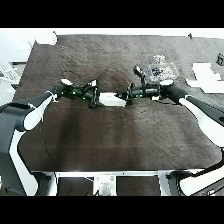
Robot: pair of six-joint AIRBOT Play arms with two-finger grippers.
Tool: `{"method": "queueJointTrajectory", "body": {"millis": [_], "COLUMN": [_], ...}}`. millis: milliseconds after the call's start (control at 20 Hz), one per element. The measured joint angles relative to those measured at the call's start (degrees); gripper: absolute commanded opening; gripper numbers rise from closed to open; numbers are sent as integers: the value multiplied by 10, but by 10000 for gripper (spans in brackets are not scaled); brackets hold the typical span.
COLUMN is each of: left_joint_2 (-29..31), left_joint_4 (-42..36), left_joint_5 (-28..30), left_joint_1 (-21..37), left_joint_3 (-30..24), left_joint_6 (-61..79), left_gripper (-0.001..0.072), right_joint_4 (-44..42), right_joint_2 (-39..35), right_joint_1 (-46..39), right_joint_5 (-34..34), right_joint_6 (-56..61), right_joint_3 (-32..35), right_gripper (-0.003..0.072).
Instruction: Fold the box and place the chain.
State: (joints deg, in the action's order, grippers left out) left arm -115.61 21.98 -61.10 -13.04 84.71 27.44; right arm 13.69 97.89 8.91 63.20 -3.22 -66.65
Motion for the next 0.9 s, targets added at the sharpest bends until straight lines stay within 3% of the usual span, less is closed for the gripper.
{"method": "queueJointTrajectory", "body": {"millis": [650,900], "left_joint_2": [0,0], "left_joint_4": [0,0], "left_joint_5": [0,-1], "left_joint_1": [0,1], "left_joint_3": [0,0], "left_joint_6": [2,-1], "left_gripper": [361,361], "right_joint_4": [96,74], "right_joint_2": [18,-48], "right_joint_1": [5,6], "right_joint_5": [-48,-54], "right_joint_6": [138,120], "right_joint_3": [10,2], "right_gripper": [7,7]}}
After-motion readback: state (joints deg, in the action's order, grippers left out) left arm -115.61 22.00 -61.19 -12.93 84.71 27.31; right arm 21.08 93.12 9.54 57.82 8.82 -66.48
